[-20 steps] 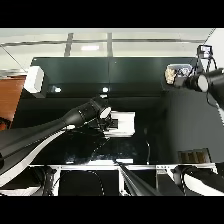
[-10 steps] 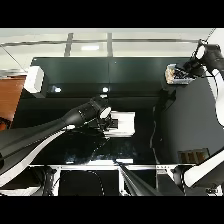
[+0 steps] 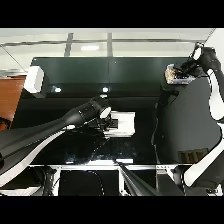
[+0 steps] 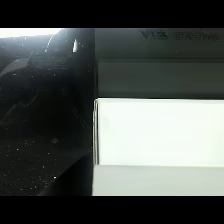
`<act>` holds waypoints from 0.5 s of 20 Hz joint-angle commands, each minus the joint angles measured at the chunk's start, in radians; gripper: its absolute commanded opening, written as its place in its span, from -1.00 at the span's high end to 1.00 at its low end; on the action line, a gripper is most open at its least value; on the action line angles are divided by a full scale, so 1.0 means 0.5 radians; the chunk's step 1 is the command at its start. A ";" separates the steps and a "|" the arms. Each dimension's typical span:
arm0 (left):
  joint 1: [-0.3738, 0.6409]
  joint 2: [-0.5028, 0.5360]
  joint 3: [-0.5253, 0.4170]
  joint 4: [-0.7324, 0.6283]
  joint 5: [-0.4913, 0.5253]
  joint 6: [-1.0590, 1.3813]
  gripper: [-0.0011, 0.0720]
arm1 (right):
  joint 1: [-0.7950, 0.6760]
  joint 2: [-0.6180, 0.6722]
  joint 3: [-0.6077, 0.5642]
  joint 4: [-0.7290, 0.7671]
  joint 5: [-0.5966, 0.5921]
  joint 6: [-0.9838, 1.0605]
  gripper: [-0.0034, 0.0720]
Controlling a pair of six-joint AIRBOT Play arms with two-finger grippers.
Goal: Fold the box and place the chain.
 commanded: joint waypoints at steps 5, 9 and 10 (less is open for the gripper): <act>0.001 0.000 0.000 -0.002 -0.005 0.000 0.89 | 0.002 0.369 0.253 0.085 0.396 -0.478 0.85; 0.001 0.000 0.000 -0.001 -0.002 0.000 0.89 | 0.003 0.775 0.250 0.272 0.550 -0.588 0.85; 0.001 0.000 0.000 -0.001 -0.002 0.000 0.89 | 0.013 0.880 0.250 0.298 0.571 -0.589 0.86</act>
